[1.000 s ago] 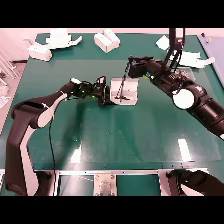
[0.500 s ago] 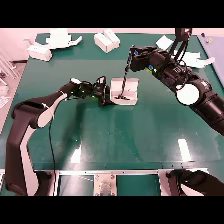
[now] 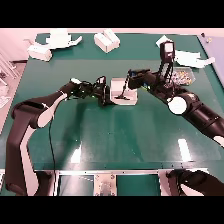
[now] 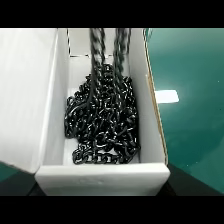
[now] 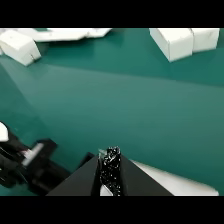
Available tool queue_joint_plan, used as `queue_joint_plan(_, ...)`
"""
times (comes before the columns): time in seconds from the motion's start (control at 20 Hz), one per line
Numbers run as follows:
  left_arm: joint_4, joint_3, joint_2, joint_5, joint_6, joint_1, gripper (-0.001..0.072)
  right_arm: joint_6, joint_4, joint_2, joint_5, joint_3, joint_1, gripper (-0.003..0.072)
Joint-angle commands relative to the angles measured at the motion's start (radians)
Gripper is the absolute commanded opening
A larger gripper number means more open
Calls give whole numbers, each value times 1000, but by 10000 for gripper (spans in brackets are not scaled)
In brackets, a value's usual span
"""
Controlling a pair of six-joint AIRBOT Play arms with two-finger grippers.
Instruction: Fold the box and place the chain.
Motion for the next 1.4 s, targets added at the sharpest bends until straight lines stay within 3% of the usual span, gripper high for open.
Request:
queue_joint_plan(0.0,0,1,0,0,0,1,397,29,3,-26,0,-59,-30,4)
queue_joint_plan(0.35,0,1,0,0,0,1,398,28,3,-133,0,-69,-47,26)
queue_joint_plan(0.4,0,1,0,0,0,1,398,28,3,-140,0,-69,-51,169)
queue_joint_plan(0.45,0,1,0,0,0,1,398,28,3,-141,0,-69,-58,389)
queue_joint_plan(0.5,0,1,0,0,0,1,398,27,2,-141,0,-68,-64,433)
queue_joint_plan(0.8,0,1,0,0,0,1,397,11,-1,-42,1,-37,-97,433)
queue_joint_plan(0.95,0,1,0,0,0,1,397,-89,-1,16,49,-4,-171,405)
queue_joint_plan(1.05,0,1,0,0,0,1,398,-156,0,17,92,14,-223,284)
queue_joint_plan(1.1,0,1,0,0,0,1,398,-189,0,17,93,15,-241,177)
queue_joint_plan(1.15,0,1,0,0,0,1,398,-225,-1,14,89,16,-258,1)
queue_joint_plan(1.35,0,1,0,0,0,1,398,-346,11,2,87,18,-313,4)
